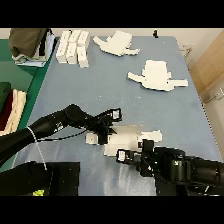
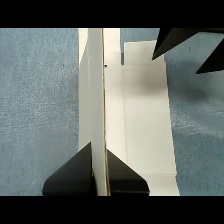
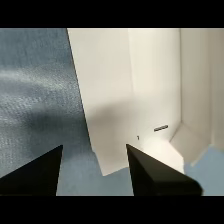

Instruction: Fold the box.

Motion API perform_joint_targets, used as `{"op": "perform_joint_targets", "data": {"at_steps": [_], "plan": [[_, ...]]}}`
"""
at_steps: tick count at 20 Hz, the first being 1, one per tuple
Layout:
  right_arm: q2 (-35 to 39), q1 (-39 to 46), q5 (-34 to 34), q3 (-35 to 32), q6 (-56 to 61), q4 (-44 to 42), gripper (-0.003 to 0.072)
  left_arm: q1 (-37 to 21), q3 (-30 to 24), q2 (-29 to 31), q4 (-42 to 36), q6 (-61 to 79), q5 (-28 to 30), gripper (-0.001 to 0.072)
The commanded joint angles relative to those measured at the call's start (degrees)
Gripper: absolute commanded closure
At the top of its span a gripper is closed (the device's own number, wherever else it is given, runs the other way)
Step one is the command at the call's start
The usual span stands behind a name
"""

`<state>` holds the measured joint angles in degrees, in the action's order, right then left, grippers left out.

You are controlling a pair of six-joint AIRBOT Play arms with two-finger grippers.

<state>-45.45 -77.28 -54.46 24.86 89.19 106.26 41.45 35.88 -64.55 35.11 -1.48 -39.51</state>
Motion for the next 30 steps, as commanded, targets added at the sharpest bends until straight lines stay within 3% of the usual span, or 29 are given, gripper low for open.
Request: {"op": "perform_joint_targets", "data": {"at_steps": [1, 9, 17, 19, 20, 24, 27, 30], "plan": [[-3.6, -0.3, 3.1, -0.9, -0.7, 6.3, 0.0091, 0.0, 0.0, 0.0, 0.0, 0.0, 0.0, 0.0692], [-5.4, 0.1, 4.5, 0.0, 5.0, 13.1, 0.0107, 0.0, 0.0, 0.0, 0.0, 0.0, 0.0, 0.0693], [-0.9, 1.7, 2.3, 2.8, 23.7, 15.0, 0.0105, 0.0, 0.0, 0.0, 0.0, 0.0, 0.0, 0.0692], [-1.4, 2.0, 2.3, 2.8, 25.8, 14.8, 0.0051, 0.0, 0.0, 0.0, 0.0, 0.0, 0.1, 0.0692], [-1.4, 2.2, 2.3, 2.8, 25.9, 15.5, -0.0033, 0.0, 0.0, 0.0, 0.0, 0.0, 0.0, 0.0692], [-0.1, 6.2, 2.4, 2.6, 24.7, 10.7, -0.0034, 0.0, 0.0, 0.0, 0.0, 0.0, 0.0, 0.0692], [5.5, 9.0, 4.8, -0.2, 20.1, 7.9, -0.0034, 0.0, 0.0, 0.0, 0.0, 0.0, 0.0, 0.0692], [11.6, 13.1, 9.9, -4.4, 8.7, 4.2, -0.0034, 0.0, 0.0, 0.0, 0.0, 0.0, 0.0, 0.0692]]}}
